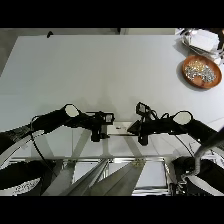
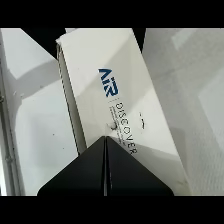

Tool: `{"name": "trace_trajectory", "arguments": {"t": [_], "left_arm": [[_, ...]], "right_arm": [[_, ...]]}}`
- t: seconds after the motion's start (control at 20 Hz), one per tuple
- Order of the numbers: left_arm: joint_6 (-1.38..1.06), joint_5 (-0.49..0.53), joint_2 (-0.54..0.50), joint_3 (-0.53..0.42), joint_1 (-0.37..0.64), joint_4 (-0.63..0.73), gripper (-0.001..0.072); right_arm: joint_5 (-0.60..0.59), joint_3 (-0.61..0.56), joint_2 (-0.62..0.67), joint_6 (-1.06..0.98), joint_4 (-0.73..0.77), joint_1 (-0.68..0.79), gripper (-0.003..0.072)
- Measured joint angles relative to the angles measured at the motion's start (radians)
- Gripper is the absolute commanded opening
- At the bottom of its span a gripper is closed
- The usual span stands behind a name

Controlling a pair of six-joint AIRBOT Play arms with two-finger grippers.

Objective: Fold the box and place the chain.

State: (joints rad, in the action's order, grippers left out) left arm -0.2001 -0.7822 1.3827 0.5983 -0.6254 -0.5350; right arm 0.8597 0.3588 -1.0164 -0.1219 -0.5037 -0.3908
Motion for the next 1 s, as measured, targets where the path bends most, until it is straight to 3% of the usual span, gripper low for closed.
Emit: {"name": "trace_trajectory", "arguments": {"t": [0.2,0.3,0.6,0.8,1.0], "left_arm": [[0.001,0.000,0.000,0.000,0.000,0.001,0.0256],[0.001,0.000,0.000,0.000,0.000,0.001,0.0256],[0.000,0.000,0.000,0.000,0.000,0.001,0.0256],[0.000,0.000,0.000,0.000,0.000,0.001,0.0256],[0.000,0.000,0.000,0.000,0.000,0.000,0.0257]], "right_arm": [[-0.011,0.087,0.069,-0.028,0.040,0.001,0.0008],[-0.017,0.161,0.099,-0.160,-0.024,0.005,0.0004],[0.049,0.360,0.127,-0.772,-0.503,0.151,0.0007],[0.207,0.395,0.081,-0.969,-0.678,0.313,0.0007],[0.331,0.404,-0.059,-1.122,-0.844,0.420,0.0007]]}}
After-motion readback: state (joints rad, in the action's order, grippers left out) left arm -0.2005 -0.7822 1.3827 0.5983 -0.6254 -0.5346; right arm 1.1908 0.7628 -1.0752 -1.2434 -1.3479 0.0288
